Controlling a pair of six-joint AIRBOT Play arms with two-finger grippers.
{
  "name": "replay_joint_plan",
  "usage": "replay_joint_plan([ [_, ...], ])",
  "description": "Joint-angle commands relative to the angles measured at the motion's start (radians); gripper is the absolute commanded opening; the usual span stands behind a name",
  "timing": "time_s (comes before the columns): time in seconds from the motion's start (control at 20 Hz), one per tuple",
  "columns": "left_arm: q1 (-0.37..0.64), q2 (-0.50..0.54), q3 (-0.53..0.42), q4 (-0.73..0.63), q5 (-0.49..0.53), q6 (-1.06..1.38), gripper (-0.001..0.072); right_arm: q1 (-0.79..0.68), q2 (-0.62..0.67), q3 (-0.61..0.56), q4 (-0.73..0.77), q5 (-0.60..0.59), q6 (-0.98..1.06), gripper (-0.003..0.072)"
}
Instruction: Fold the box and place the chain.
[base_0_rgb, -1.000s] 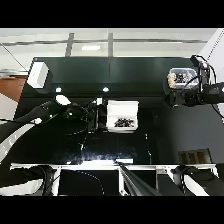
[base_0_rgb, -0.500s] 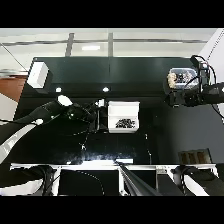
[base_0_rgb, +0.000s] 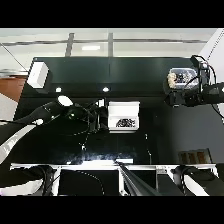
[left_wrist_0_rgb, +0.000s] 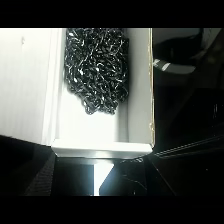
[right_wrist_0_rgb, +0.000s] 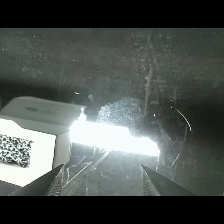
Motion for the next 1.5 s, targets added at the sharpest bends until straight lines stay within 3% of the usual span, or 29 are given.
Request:
replay_joint_plan([
  [0.0, -0.001, -0.001, 0.0, 0.001, 0.008, -0.004, 0.0479, -0.001, 0.0, 0.0, -0.007, -0.004, 0.0, 0.0546],
  [0.2, -0.001, -0.001, 0.0, 0.001, 0.007, -0.004, 0.0479, -0.001, 0.0, 0.0, -0.015, -0.037, 0.0, 0.0547],
  [0.25, -0.001, -0.001, 0.0, 0.001, 0.007, -0.004, 0.0479, 0.0, -0.002, 0.0, -0.01, -0.045, -0.008, 0.0599],
  [0.3, -0.001, -0.001, 0.0, 0.001, 0.007, -0.004, 0.0479, 0.002, -0.008, 0.0, 0.0, -0.046, -0.038, 0.0718],
  [0.45, -0.001, -0.001, 0.0, 0.001, 0.008, -0.004, 0.0479, 0.005, -0.069, 0.0, 0.09, -0.063, -0.216, 0.072],
  [0.75, -0.018, -0.001, 0.001, 0.028, 0.01, -0.006, 0.0479, 0.005, -0.266, 0.0, 0.49, -0.416, -0.79, 0.0712],
  [0.9, -0.034, -0.001, 0.001, 0.05, 0.019, -0.012, 0.0479, 0.014, -0.354, 0.0, 0.631, -0.335, -1.008, 0.0712],
  [1.05, -0.034, -0.001, 0.003, 0.05, 0.03, -0.026, 0.0479, 0.076, -0.383, 0.0, 0.643, -0.258, -1.16, 0.0712],
  [1.2, -0.034, -0.001, 0.003, 0.05, 0.031, -0.026, 0.0479, 0.106, -0.383, 0.0, 0.636, -0.233, -1.163, 0.0712],
  [1.45, -0.034, -0.001, 0.003, 0.05, 0.03, -0.026, 0.0479, 0.105, -0.378, 0.001, 0.629, -0.085, -1.17, 0.0712],
])
